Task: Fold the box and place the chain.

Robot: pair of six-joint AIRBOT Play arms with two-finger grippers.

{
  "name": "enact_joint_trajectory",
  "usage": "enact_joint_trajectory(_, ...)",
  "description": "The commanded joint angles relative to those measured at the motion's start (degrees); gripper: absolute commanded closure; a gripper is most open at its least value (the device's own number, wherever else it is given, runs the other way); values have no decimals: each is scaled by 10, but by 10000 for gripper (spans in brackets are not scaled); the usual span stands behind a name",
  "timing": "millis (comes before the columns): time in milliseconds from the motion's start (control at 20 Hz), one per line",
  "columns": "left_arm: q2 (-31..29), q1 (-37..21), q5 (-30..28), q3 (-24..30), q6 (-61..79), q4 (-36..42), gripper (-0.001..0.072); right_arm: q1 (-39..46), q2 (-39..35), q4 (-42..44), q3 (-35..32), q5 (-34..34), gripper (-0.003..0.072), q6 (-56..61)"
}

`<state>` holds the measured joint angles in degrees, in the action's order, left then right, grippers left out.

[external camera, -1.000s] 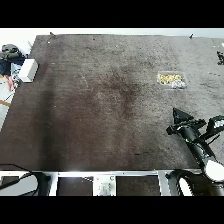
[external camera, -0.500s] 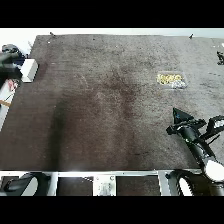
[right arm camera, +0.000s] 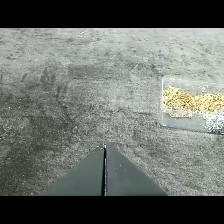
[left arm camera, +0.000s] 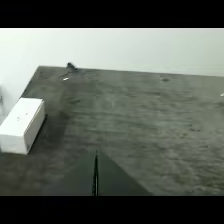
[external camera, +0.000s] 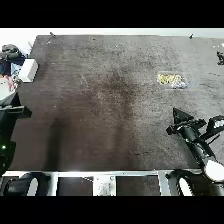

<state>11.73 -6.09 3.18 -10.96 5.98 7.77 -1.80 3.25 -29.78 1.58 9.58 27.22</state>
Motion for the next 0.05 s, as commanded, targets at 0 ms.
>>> enact_joint_trajectory(0,-22,1,-38,24,1,4,700,0,0,0,0,0,676,0)
